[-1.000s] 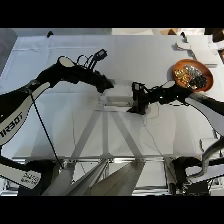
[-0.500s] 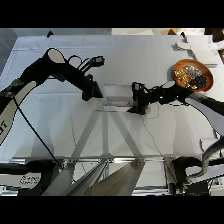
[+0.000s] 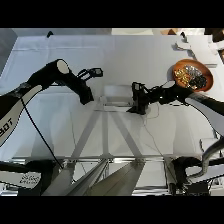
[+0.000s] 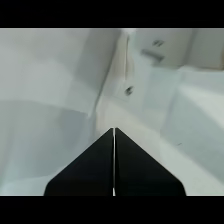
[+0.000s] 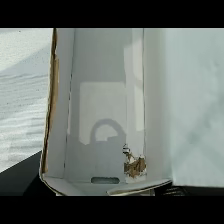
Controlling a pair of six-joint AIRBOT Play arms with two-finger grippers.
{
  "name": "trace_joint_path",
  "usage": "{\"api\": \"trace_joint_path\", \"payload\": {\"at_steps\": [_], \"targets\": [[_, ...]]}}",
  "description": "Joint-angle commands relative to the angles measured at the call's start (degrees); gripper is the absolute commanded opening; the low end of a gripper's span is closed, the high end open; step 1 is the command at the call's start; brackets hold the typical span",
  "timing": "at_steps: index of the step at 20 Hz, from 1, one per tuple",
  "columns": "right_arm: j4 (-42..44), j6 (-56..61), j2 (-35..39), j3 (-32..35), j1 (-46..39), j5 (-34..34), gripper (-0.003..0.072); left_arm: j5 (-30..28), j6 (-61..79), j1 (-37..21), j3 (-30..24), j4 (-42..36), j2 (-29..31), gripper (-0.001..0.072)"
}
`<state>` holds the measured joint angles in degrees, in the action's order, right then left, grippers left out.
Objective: Fold the box and place the chain.
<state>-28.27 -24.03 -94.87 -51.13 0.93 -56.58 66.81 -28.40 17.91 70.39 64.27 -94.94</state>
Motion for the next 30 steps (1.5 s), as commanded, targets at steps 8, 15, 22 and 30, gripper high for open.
{"api": "trace_joint_path", "payload": {"at_steps": [8, 15, 22, 30], "targets": [[0.0, 0.0, 0.0, 0.0, 0.0, 0.0, 0.0530, -2.1, 1.0, -1.3, -0.5, -4.2, 0.3, 0.0010], [0.0, 0.0, 0.0, 0.0, 0.0, 0.0, 0.0530, -4.1, 13.8, -2.2, -0.6, -12.4, 2.2, 0.0427], [0.0, 0.0, 0.0, 0.0, 0.0, 0.0, 0.0530, -3.8, 30.2, -2.7, -2.4, -14.0, 2.2, 0.0599], [0.0, 0.0, 0.0, 0.0, 0.0, 0.0, 0.0530, -2.3, 47.5, -2.6, -10.4, -26.5, 2.1, 0.0505]]}}
